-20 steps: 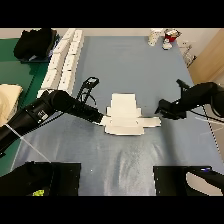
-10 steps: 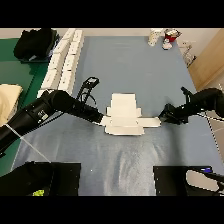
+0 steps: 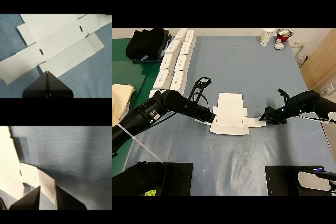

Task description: Fold the box.

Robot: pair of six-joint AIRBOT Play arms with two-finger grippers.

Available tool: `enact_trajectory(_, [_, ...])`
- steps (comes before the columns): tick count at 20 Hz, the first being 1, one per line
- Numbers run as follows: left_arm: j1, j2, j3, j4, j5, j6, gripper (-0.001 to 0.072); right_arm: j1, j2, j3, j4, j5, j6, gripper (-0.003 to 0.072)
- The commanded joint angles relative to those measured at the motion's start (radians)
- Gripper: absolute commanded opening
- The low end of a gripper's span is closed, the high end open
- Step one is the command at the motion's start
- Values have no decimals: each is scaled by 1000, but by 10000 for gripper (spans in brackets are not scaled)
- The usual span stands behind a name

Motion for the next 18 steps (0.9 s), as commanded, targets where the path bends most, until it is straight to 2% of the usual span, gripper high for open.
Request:
enact_trajectory(1, [0, 1, 0, -1, 1, 0, 12, 35, -1, -1, 23, -2, -16, 287])
enact_trajectory(8, [0, 1, 0, -1, 2, 0, 12, 44, 56, -2, 59, -23, -59, 283])
enact_trajectory(11, [0, 1, 0, -1, 29, 1, 12, 101, 55, -3, 59, 51, -58, 267])
enact_trajectory(13, [0, 1, 0, -18, 50, 0, 12, 145, 55, -3, 55, 106, -58, 56])
enact_trajectory(15, [2, 1, 0, -48, 56, -10, 13, 177, 55, -3, 54, 130, -57, 5])
enact_trajectory(17, [12, 1, 0, -48, 53, -113, 16, 191, 56, -3, 56, 135, -57, 5])
enact_trajectory(18, [22, 1, 1, -48, 47, -135, 165, 191, 58, -3, 56, 134, -57, 5])
